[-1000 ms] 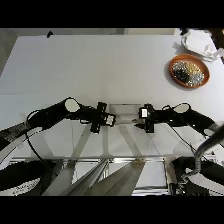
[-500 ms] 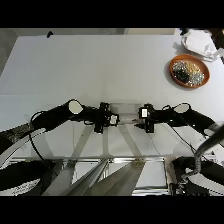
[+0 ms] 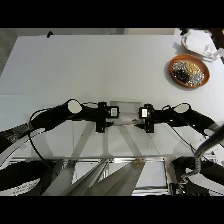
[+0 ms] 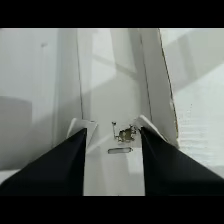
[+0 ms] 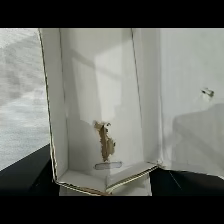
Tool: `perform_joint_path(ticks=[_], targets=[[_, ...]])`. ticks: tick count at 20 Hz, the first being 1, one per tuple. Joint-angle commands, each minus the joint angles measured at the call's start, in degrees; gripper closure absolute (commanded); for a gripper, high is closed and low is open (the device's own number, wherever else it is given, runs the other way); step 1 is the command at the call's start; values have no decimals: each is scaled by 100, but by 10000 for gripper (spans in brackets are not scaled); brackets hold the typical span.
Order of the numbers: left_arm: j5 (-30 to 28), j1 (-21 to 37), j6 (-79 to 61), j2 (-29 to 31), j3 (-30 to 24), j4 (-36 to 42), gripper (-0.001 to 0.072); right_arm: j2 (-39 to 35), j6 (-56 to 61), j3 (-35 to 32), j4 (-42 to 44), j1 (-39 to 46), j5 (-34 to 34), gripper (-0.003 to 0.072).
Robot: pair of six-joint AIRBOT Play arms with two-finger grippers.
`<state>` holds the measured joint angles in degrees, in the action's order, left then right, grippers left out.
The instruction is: Fold the box and place the chain.
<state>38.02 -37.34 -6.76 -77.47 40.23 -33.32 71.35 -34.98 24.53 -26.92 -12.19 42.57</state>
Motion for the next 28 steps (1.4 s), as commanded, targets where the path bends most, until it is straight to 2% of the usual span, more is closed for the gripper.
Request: perform_joint_path(ticks=[1, 3, 5, 7, 10, 12, 14, 19, 26, 28], targets=[[275, 260, 962, 243, 0, -186, 481, -4, -2, -2, 0, -2, 4, 250], [927, 610, 1941, 601, 0, -861, 709, -4, -2, -2, 0, -2, 4, 250], [1729, 1047, 3156, 994, -9, -1681, 705, -4, -2, -2, 0, -2, 4, 250], [2162, 1580, 4352, 1397, -111, -2175, 706, -4, -2, -2, 0, -2, 4, 250], [2277, 2262, 5941, 1812, -219, -2459, 705, -4, -2, -2, 0, -2, 4, 250], [2371, 2599, 7246, 1818, -227, -2455, 705, -4, -2, -2, 0, -2, 4, 250], [2363, 2785, 7799, 1711, -275, -2457, 705, -4, -2, -2, 0, -2, 4, 250], [2120, 2608, 7799, 1178, -745, -2212, 705, -4, -2, -2, 0, -2, 4, 250], [1460, 1845, 7796, 501, -748, -1526, 706, -4, -2, -2, 0, -2, 4, 250], [1340, 1714, 7726, 483, -748, -1325, 706, -4, -2, -2, 0, -2, 4, 250]])
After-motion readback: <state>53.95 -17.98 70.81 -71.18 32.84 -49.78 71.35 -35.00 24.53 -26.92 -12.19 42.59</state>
